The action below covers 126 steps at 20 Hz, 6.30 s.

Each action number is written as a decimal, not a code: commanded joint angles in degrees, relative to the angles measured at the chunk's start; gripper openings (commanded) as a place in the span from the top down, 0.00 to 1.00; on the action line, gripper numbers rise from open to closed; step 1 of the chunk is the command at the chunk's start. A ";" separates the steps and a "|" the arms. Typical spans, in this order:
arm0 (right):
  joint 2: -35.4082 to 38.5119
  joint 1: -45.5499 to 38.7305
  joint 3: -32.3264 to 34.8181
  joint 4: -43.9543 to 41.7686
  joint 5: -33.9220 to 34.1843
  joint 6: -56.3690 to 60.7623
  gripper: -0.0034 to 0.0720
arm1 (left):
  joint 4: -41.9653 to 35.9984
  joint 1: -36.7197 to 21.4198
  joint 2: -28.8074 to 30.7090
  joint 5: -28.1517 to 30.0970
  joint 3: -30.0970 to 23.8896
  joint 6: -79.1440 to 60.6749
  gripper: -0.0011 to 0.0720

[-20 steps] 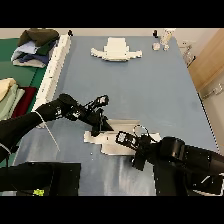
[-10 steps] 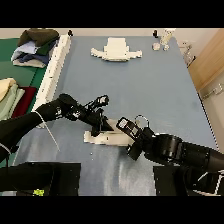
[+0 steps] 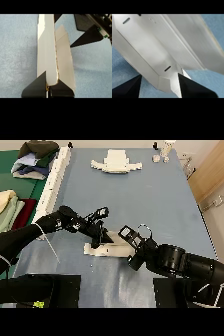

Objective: Fold the box.

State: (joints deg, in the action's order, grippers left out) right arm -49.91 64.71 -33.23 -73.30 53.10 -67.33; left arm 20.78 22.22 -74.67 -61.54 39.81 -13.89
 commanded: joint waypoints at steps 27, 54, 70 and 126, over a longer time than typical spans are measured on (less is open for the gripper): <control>-0.63 -34.84 8.17 -54.69 -7.41 -96.19 0.00 | 0.02 -0.04 0.00 0.00 0.07 -0.02 0.97; -8.79 -39.26 8.20 -58.90 -7.06 -104.80 0.02 | 0.02 -0.04 -0.02 0.00 0.07 -0.02 0.97; -10.47 -39.23 8.20 -57.99 -7.63 -104.80 0.27 | 0.02 -0.04 0.00 0.00 0.07 -0.02 0.97; -10.03 -37.88 8.17 -55.91 -9.57 -104.78 0.33 | -0.61 -0.04 -0.02 1.33 0.07 0.42 0.97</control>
State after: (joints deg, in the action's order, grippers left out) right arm -59.92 26.79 -25.08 -129.19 43.53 -172.13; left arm 20.34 22.17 -74.67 -61.47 39.81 -13.69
